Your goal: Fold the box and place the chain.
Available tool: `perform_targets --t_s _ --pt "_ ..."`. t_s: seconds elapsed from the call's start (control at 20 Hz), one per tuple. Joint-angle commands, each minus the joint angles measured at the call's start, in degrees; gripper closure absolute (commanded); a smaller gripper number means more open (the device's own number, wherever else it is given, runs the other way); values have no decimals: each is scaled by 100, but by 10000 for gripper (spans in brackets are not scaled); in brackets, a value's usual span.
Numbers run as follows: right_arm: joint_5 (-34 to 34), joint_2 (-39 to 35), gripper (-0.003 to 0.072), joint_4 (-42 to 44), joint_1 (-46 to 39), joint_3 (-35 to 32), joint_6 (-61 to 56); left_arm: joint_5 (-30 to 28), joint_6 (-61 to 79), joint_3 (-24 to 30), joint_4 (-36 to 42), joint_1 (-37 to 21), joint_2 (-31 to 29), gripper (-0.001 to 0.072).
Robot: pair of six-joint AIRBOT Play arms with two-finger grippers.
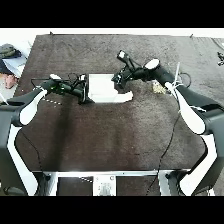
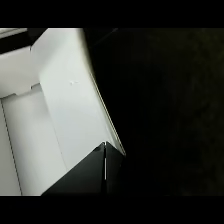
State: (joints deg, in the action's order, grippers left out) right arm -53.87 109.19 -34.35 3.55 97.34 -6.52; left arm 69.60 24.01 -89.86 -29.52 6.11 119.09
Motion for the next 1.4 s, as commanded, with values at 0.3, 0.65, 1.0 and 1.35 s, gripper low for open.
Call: perform_targets --t_s 0.3,0.65,1.0,1.35 --pt "-1620 -490 174 -1937 -155 2 4 -2 0 2 0 4 2 242" --pt "-1434 153 176 -1947 138 2 72 -2 0 2 0 4 2 243" --pt "-1145 269 201 -1943 234 2 74 -2 0 2 0 2 2 242" --pt "-1034 275 471 -1943 380 2 138 -2 0 2 0 4 2 243"
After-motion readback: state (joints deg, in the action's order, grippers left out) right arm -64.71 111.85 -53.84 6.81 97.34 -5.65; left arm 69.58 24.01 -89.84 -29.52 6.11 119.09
